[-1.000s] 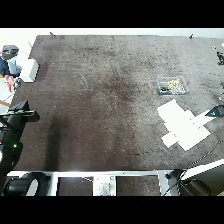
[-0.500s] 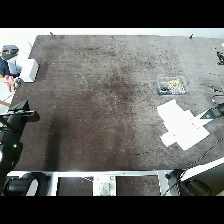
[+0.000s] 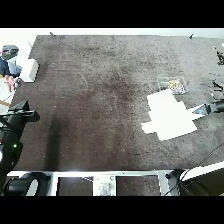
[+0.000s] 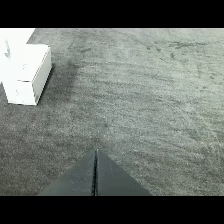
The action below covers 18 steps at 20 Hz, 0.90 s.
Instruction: Fold the box and place the chain.
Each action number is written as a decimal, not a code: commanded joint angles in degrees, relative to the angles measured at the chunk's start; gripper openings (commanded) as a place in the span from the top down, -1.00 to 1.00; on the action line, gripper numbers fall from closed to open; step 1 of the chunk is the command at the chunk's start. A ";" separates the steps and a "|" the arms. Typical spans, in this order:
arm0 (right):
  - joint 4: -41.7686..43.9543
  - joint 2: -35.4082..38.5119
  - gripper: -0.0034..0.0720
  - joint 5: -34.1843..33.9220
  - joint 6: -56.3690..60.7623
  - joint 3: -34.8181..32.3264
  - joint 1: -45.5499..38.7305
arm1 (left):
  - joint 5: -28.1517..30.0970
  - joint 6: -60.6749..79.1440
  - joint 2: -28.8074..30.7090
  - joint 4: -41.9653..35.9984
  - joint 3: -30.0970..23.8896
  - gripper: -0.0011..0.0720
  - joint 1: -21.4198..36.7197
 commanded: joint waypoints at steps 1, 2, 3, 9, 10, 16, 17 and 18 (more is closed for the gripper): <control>9.92 6.64 0.88 -0.20 -3.93 -14.53 3.13 | 0.00 0.02 0.02 0.00 -0.02 0.94 0.02; 11.82 8.94 0.88 -1.55 -4.31 -19.91 5.18 | 0.00 0.02 0.02 0.00 -0.02 0.94 0.02; 15.30 10.86 0.88 -4.72 -4.66 -24.68 7.34 | 0.00 0.02 0.02 0.00 -0.02 0.94 0.02; 35.06 19.71 0.88 -29.49 1.05 -39.65 25.44 | -0.02 -0.04 0.02 -0.02 -0.02 0.94 0.02; 38.18 20.11 0.88 -34.32 2.69 -39.56 29.14 | -0.07 -0.31 0.02 0.00 0.00 0.94 0.02; 45.16 20.06 0.88 -56.00 0.44 -38.21 44.06 | -5.16 -0.26 0.02 -0.31 0.33 0.81 0.02; 45.75 19.80 0.88 -59.54 -1.16 -38.21 46.03 | -8.48 0.11 0.02 -0.17 0.76 -0.03 0.02; 45.81 19.39 0.88 -61.20 -2.58 -38.07 47.69 | -12.07 0.04 -0.17 -0.26 1.40 -0.40 0.02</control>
